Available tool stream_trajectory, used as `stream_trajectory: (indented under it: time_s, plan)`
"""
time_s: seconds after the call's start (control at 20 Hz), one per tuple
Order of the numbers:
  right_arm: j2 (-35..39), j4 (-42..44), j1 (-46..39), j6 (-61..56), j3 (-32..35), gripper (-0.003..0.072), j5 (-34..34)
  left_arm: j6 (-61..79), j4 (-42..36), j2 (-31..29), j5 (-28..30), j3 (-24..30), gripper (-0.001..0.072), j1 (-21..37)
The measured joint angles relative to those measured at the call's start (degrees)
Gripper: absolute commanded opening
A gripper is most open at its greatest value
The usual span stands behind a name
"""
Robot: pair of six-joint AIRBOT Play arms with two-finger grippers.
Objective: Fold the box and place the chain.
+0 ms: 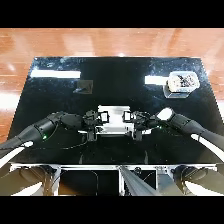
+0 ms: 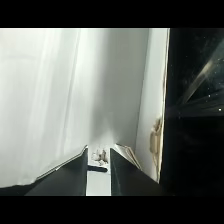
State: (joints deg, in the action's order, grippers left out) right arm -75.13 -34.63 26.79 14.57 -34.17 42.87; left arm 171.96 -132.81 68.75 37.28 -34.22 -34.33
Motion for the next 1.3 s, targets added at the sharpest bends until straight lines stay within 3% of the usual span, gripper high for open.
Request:
stream_trajectory:
  time_s: [0.2,0.5,0.65,0.9,0.95,1.0,1.05,1.1,1.3]
  plan:
    - [0.02,0.02,0.0,0.0,0.0,0.058,-0.02,0.0,0.02,0.07,-0.48,-0.04,0.0415,-0.31]
    - [0.02,0.07,0.0,-0.04,0.0,0.058,-0.17,-0.04,0.04,0.09,-1.9,-0.04,0.0405,-0.39]
    - [0.02,0.09,0.0,-0.09,0.0,0.058,-0.17,-0.02,0.11,0.11,-2.69,-0.22,0.0269,-0.39]
    - [0.02,0.13,-0.02,-0.17,0.0,0.058,-0.15,-0.02,0.09,0.11,-2.99,-0.63,0.0275,-0.39]
    - [0.0,0.13,0.0,-0.15,0.0,0.058,-0.15,-0.02,0.09,0.11,-3.06,-0.66,0.0341,-0.39]
    - [0.02,0.13,0.0,-0.13,0.0,0.058,-0.15,-0.02,0.07,0.11,-3.13,-0.66,0.0496,-0.42]
    - [0.02,0.13,-0.02,-0.11,0.0,0.058,-0.17,-0.09,0.0,0.11,-3.13,-0.7,0.0487,-0.42]
    - [0.0,0.11,-0.02,-0.07,0.0,0.058,-0.15,-0.09,0.0,0.11,-3.19,-0.7,0.0432,-0.42]
    - [0.02,0.07,0.0,0.0,0.0,0.058,0.07,-0.07,0.07,0.11,-3.28,-0.7,0.0065,-0.42]
